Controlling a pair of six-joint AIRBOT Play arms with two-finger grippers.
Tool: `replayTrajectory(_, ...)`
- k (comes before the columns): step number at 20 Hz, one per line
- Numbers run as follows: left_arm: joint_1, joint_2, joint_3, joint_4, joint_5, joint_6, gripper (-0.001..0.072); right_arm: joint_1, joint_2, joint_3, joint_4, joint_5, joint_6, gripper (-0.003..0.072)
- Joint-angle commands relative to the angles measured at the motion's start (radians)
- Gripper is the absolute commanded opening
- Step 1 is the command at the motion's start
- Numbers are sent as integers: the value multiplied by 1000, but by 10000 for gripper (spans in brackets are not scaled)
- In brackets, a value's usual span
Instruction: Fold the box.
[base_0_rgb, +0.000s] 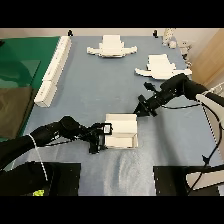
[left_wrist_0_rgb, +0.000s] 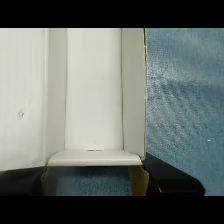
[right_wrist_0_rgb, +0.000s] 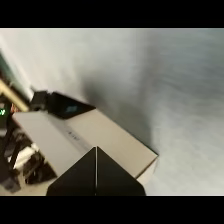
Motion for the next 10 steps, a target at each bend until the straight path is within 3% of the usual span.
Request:
replayTrajectory(1, 0, 0, 0, 0, 0, 0, 488, 55, -71, 76, 82, -167, -210, 5)
replayTrajectory(6, 0, 0, 0, 0, 0, 0, 488, 168, 4, 47, -175, -137, -270, 5)
replayTrajectory(10, 0, 0, 0, 0, 0, 0, 488, 242, 161, -83, -232, 54, -338, 5)
